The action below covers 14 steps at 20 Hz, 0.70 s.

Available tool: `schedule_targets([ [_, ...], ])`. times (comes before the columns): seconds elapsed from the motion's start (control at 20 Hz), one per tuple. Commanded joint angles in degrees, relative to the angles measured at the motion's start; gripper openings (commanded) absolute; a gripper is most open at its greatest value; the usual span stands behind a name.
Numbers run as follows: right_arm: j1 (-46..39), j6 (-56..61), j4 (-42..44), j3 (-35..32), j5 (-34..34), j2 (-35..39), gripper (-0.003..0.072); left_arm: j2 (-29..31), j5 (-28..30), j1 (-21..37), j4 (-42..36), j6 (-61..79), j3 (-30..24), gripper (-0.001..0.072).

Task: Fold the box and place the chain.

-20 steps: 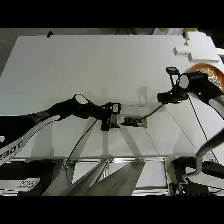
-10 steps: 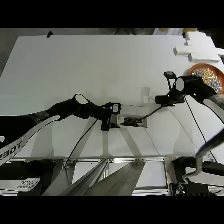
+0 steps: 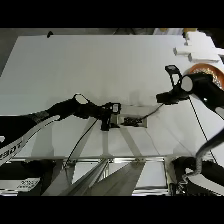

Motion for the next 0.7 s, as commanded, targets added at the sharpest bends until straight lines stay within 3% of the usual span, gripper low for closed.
schedule_targets([
  [0.0,4.20,-0.24,0.24,0.07,5.66,10.03,0.0016,-0.02,0.02,-0.02,0.02,-0.02,-0.02,0.0071],
  [0.3,13.44,3.13,4.74,0.07,11.52,23.56,0.0016,0.00,0.02,0.00,0.00,0.00,-0.02,0.0071],
  [0.65,23.58,6.47,13.22,0.07,11.91,25.40,0.0016,-0.02,0.02,0.00,0.00,0.00,-0.02,0.0071],
])
